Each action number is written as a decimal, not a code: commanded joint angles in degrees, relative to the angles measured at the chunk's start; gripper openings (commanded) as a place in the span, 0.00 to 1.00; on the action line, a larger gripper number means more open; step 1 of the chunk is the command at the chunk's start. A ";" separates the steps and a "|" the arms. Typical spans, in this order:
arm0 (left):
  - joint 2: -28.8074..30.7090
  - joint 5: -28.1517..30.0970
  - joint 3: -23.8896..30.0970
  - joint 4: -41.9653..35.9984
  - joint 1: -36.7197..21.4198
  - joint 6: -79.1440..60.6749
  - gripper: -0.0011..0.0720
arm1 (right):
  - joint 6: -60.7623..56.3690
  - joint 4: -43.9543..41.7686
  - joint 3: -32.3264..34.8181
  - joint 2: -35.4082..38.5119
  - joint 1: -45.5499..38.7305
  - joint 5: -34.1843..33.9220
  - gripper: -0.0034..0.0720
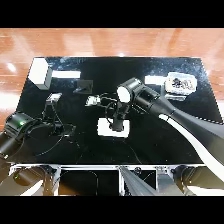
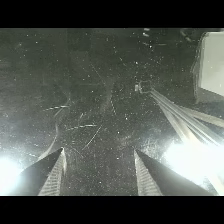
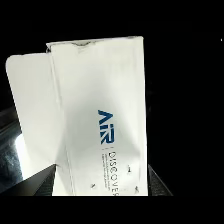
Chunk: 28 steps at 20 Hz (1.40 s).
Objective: Fold the box and place the chain.
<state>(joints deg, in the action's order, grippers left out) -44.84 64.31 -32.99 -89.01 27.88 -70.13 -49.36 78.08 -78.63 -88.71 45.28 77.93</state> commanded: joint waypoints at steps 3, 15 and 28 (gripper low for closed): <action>-0.04 -0.28 0.00 0.00 -0.02 0.00 0.76 | -0.33 0.00 0.04 -0.09 1.20 -0.07 0.99; -0.04 -0.50 0.00 0.00 -0.02 0.00 0.76 | -0.55 1.97 1.81 -1.01 1.42 -0.48 0.99; -0.04 -1.81 0.00 -0.15 -0.02 0.02 0.76 | -6.84 7.85 1.75 5.57 2.05 0.52 0.99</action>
